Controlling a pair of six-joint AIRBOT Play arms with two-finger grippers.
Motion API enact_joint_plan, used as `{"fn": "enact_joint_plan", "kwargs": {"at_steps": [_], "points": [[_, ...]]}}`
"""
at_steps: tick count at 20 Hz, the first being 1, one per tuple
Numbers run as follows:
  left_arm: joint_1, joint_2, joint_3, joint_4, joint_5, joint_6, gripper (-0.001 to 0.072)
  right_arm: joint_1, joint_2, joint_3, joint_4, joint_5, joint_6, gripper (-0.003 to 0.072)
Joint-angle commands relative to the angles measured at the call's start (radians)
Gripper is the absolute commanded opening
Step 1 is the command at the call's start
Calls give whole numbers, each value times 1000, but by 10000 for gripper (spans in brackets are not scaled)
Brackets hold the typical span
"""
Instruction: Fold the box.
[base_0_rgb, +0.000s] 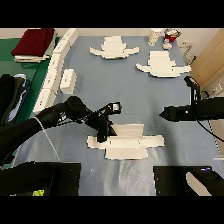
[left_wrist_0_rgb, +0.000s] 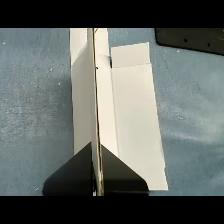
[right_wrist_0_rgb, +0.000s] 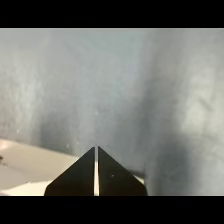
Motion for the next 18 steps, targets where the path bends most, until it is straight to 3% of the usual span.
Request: {"fn": "enact_joint_plan", "kwargs": {"at_steps": [1, 4, 9, 13, 17, 18], "points": [[2, 0, 1, 2, 8, 1, 14, 2, 3, 0, 43, -171, 1, 1], [1, 0, 1, 3, 8, 0, 14, 38, 55, -6, 33, -276, 39, 0], [1, 0, 1, 2, 7, 1, 14, 325, 230, -85, -93, -256, 241, -1], [1, 0, 1, 3, 7, 1, 14, 647, 240, -123, -221, -174, 272, -2], [1, 0, 1, 2, 8, 1, 14, 1031, 188, -137, -452, -66, 320, 1], [1, 0, 1, 3, 7, 1, 14, 1115, 172, -137, -485, -50, 322, 67]]}}
